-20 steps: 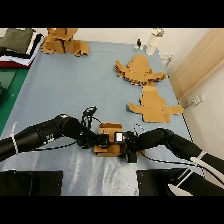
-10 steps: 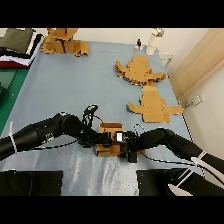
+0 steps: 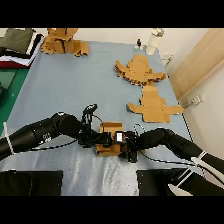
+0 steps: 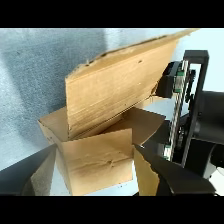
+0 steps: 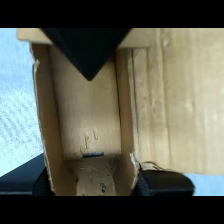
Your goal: Fold the box.
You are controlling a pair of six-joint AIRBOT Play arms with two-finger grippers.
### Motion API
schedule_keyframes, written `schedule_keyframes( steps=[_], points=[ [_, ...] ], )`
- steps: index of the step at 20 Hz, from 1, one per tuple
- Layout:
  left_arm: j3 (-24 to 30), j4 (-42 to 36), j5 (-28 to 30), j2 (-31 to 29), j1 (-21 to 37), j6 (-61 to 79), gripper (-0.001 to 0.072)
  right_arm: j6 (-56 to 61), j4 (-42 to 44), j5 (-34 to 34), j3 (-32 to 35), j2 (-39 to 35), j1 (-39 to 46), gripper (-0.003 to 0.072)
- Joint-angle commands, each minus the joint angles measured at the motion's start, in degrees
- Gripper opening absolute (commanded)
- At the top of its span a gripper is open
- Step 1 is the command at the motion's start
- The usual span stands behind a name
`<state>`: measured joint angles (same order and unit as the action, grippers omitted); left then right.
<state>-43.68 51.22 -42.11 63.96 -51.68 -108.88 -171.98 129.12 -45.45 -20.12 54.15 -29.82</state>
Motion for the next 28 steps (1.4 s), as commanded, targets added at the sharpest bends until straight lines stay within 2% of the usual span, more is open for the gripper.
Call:
schedule_keyframes(
  steps=[1,12,19,28],
  points=[
    [1.4,1.4,-0.4,0.0,0.0,0.0,0.0705,0.1,0.1,-0.1,0.0,0.0,0.0,0.044],
    [3.0,3.5,-2.0,-0.5,1.4,0.0,0.0704,0.1,0.1,-0.1,0.0,0.0,0.0,0.044],
    [3.0,0.8,-0.2,-1.4,1.4,0.0,0.0704,0.1,0.1,-0.1,0.0,0.0,0.0,0.044],
    [3.1,1.1,-4.8,-5.0,2.6,0.0,0.0704,0.1,0.1,-0.1,0.0,0.0,0.0,0.044]
  ],
)
